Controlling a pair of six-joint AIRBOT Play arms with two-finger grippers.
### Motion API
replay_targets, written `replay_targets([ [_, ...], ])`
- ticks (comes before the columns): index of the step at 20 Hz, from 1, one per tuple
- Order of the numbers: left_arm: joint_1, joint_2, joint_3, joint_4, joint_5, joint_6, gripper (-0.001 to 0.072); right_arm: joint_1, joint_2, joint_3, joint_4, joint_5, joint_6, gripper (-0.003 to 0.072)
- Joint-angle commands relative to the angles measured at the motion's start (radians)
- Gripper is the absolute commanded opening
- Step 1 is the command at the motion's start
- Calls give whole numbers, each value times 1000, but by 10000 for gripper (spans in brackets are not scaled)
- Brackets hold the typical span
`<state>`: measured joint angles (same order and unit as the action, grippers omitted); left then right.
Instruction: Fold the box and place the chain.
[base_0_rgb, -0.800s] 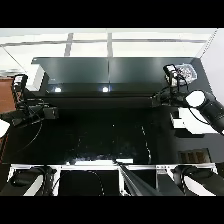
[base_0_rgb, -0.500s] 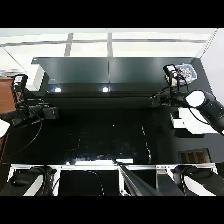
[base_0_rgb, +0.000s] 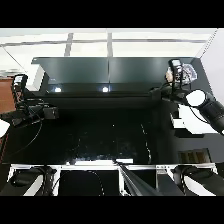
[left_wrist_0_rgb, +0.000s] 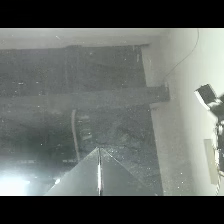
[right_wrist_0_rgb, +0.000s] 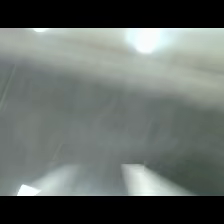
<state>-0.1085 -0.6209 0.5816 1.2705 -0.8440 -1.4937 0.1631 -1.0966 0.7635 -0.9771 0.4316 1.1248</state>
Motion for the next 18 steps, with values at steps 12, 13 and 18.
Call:
replay_targets([
  [12,-1,0,0,-1,48,0,27,-1242,-341,367,-150,599,-40,708],
  [13,-1,0,0,-1,48,0,27,-1255,-378,401,-150,661,-109,708],
  [18,-1,0,0,-1,48,0,27,-1178,-548,551,-214,908,-256,705],
])
